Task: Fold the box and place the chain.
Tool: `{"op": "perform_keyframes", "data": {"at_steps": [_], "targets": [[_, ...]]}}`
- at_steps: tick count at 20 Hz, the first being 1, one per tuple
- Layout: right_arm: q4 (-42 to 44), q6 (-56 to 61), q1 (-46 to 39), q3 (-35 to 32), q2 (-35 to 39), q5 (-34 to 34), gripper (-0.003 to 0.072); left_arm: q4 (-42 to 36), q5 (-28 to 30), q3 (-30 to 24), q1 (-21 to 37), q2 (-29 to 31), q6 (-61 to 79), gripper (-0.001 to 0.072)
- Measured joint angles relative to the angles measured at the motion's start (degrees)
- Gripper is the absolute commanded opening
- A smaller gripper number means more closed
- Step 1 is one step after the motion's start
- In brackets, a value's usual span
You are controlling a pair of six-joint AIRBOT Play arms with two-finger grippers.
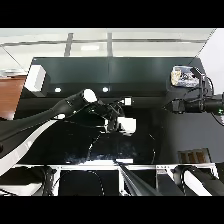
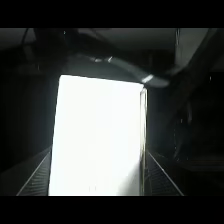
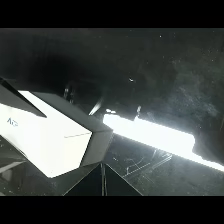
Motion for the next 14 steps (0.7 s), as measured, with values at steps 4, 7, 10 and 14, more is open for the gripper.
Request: {"op": "perform_keyframes", "data": {"at_steps": [4,7,10,14], "targets": [[0.0,0.0,0.0,0.0,0.0,0.0,0.0013,5.0,1.1,0.0,-1.3,-0.3,2.7,0.0713],[0.0,0.0,0.0,0.0,0.0,0.0,0.0013,7.1,4.3,0.1,-3.0,-1.1,2.4,0.0540],[0.0,0.0,0.0,0.0,0.0,0.0,0.0013,12.3,6.2,1.8,-4.0,-0.9,-4.5,0.0280],[0.0,0.0,0.0,0.0,0.0,0.0,0.0013,28.2,3.8,6.3,0.0,3.7,-26.8,0.0280]]}}
